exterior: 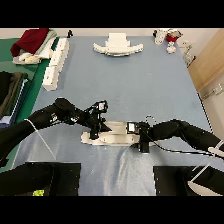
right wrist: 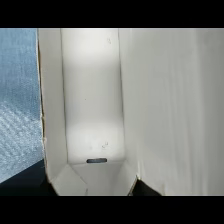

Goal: Fold the box.

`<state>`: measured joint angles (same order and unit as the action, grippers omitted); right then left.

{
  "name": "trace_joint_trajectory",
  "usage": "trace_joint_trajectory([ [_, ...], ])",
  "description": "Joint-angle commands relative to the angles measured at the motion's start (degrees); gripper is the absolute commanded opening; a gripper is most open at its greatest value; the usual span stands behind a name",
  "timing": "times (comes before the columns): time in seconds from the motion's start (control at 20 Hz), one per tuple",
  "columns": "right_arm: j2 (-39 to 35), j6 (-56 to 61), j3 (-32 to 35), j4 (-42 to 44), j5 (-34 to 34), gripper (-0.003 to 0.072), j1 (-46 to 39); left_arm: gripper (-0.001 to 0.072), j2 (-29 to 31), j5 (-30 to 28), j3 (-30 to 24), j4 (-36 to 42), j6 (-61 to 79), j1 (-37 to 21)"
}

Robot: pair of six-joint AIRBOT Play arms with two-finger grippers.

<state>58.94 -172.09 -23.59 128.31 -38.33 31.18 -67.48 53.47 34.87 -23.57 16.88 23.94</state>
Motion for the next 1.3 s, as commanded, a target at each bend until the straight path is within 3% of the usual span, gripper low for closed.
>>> trace_joint_trajectory([
  [0.0,0.02,0.00,-0.07,-0.02,-0.17,0.0506,-0.04,0.0019,0.07,-0.35,0.00,-0.15,-0.48,-0.07],
  [0.15,0.02,0.00,-0.07,-0.02,-0.17,0.0506,-0.04,0.0022,0.07,-0.31,0.00,-1.11,-0.50,-0.07],
  [0.2,0.02,0.00,-0.07,-0.02,-0.17,0.0506,-0.04,0.0218,0.07,-0.50,0.00,-1.03,-0.52,-0.07],
  [0.25,0.02,0.00,-0.07,-0.02,-0.17,0.0505,-0.04,0.0306,0.07,-0.98,0.00,-0.72,-2.27,-0.07],
  [0.45,0.02,0.00,-0.07,-0.02,-0.20,0.0506,-0.04,0.0310,0.76,-0.87,0.02,-2.19,-8.09,-0.15],
  [0.5,0.02,0.02,-0.07,-0.02,-0.17,0.0506,-0.04,0.0384,1.66,-0.85,0.02,-3.37,-10.93,-0.44],
  [0.55,0.02,0.02,-0.07,-0.02,-0.17,0.0505,-0.04,0.0529,2.71,-1.01,0.02,-4.55,-14.64,-1.07],
  [0.6,0.02,0.00,-0.07,-0.02,-0.17,0.0506,-0.04,0.0553,4.07,-0.74,0.02,-6.29,-20.31,-2.29],
  [0.75,0.02,0.00,-0.07,-0.02,-0.17,0.0506,-0.04,0.0538,9.62,2.93,0.02,-16.44,-32.85,-6.56],
  [0.8,0.02,0.02,-0.07,-0.02,-0.17,0.0506,-0.04,0.0493,11.61,4.52,0.02,-19.61,-36.92,-7.80],
  [0.85,0.02,0.00,-0.07,-0.02,-0.17,0.0506,-0.04,0.0318,13.62,6.25,0.02,-22.43,-42.27,-8.94],
  [0.9,0.02,0.00,-0.07,-0.04,-0.17,0.0506,-0.04,0.0068,15.17,8.52,0.02,-24.20,-47.06,-9.79],
  [0.95,0.02,0.00,-0.07,-0.04,-0.17,0.0506,-0.04,0.0017,16.26,11.17,0.00,-25.03,-49.99,-10.10],
  [1.1,0.02,0.00,-0.07,-0.02,-0.20,0.0506,-0.04,0.0017,16.35,17.22,-0.98,-21.99,-61.13,-7.67],
  [1.25,0.02,0.02,-0.07,-0.02,-0.15,0.0506,-0.04,0.0017,16.35,14.56,-3.15,-11.02,-66.82,0.79],
])
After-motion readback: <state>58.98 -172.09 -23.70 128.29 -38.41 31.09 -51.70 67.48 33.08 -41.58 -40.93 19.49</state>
